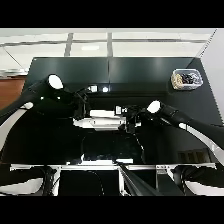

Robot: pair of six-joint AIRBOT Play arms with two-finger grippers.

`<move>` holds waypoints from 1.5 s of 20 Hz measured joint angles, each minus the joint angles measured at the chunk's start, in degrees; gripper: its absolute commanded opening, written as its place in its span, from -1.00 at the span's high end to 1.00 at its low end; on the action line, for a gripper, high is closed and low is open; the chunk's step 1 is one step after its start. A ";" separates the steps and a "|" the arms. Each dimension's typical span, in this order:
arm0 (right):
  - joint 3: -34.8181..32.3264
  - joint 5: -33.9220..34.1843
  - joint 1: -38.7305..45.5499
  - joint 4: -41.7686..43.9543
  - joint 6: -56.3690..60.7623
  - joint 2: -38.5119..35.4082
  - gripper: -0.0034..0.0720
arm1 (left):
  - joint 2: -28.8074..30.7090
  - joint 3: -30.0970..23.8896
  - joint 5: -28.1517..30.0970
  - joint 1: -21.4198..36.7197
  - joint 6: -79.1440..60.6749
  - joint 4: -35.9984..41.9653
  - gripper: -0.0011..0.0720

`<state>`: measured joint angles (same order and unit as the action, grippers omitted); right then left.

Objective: Fold the box and place the chain.

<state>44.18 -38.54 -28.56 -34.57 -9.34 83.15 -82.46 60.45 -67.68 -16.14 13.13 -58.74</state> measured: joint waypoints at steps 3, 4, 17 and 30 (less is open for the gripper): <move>0.00 -0.11 0.00 -0.02 0.02 0.00 -0.36 | 4.59 -0.63 -1.97 2.40 7.21 -1.20 0.63; 0.00 -0.13 0.00 -0.02 0.02 0.00 -0.36 | 6.29 -1.49 -2.62 3.34 10.32 -1.29 0.91; 0.00 -0.02 0.00 0.00 0.04 0.00 -0.36 | 10.16 -21.73 15.06 2.78 19.52 39.12 0.91; -0.02 0.11 0.00 -0.02 -0.04 0.00 -0.36 | 3.69 -21.38 21.97 3.06 18.73 33.90 0.91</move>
<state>44.16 -38.44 -28.56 -34.59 -9.39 83.15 -78.76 39.07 -45.71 -13.08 31.86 -24.84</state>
